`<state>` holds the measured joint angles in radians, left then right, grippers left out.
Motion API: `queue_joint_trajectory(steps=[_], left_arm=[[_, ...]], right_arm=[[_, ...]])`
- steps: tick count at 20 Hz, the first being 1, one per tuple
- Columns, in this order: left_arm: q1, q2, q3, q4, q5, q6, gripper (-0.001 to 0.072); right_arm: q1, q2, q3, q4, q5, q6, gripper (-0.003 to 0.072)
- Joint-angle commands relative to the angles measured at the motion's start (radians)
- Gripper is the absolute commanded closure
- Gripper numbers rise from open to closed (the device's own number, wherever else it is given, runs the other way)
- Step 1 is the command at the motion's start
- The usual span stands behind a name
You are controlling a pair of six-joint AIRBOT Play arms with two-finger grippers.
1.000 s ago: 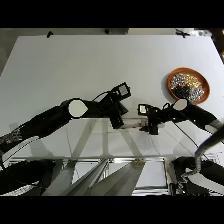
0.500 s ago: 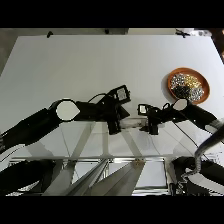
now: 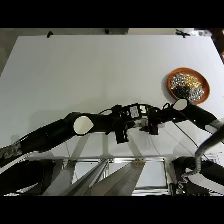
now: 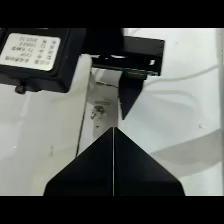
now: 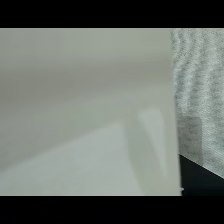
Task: Fold the box and place the chain.
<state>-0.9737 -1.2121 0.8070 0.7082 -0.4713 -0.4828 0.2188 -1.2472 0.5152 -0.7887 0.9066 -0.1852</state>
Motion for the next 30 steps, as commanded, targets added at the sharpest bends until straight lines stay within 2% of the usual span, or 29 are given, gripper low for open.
queue_joint_trajectory(steps=[1, 8, 15, 18, 24, 27, 30], left_arm=[[0.028, -0.035, -0.003, 0.007, 0.059, -0.003, 0.071], [0.137, -0.047, -0.003, -0.001, 0.11, -0.016, 0.0709], [0.151, -0.19, -0.003, -0.05, 0.09, -0.016, 0.0709], [0.151, -0.214, -0.003, -0.072, 0.082, -0.015, 0.0708], [0.151, -0.204, -0.003, -0.073, 0.079, -0.015, 0.0708], [0.156, -0.141, -0.003, -0.055, 0.076, -0.015, 0.0708], [0.198, -0.045, -0.003, 0.021, -0.031, -0.019, 0.0707]], right_arm=[[0.0, 0.0, 0.0, 0.0, -0.002, 0.0, 0.0229], [0.0, 0.0, 0.0, 0.0, -0.002, 0.0, 0.0229], [0.0, 0.0, 0.0, 0.0, -0.002, 0.0, 0.0229], [0.0, 0.0, 0.0, 0.0, -0.002, 0.0, 0.0229], [0.0, 0.0, 0.0, 0.0, -0.002, 0.0, 0.0229], [0.0, 0.0, 0.0, 0.0, -0.002, 0.0, 0.0229], [0.0, 0.0, 0.0, 0.0, -0.002, 0.0, 0.0229]])
